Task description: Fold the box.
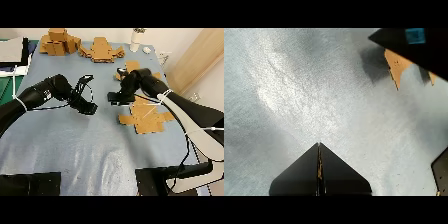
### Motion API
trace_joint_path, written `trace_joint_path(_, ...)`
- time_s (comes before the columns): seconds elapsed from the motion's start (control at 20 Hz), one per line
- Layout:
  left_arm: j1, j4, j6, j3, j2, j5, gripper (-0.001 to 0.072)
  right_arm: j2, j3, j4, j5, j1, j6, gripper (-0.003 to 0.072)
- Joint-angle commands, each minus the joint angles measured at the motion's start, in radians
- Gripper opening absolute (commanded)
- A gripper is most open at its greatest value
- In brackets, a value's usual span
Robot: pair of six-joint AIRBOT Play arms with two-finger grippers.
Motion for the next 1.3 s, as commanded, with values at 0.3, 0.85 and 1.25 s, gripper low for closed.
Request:
trace_joint_path(0.3, 0.000, -0.003, 0.001, 0.000, 0.000, 0.026, 0.0012, 0.005, 0.117, -0.360, -0.396, -0.484, -0.193, 0.0494)
trace_joint_path(0.85, -0.001, -0.050, 0.000, 0.000, 0.000, 0.042, 0.0011, -0.079, 0.080, 0.122, -0.362, -0.949, -0.619, 0.0495)
trace_joint_path(1.25, -0.001, -0.123, 0.000, 0.000, 0.000, 0.039, 0.0013, -0.150, 0.045, 0.159, -0.365, -0.947, -0.718, 0.0494)
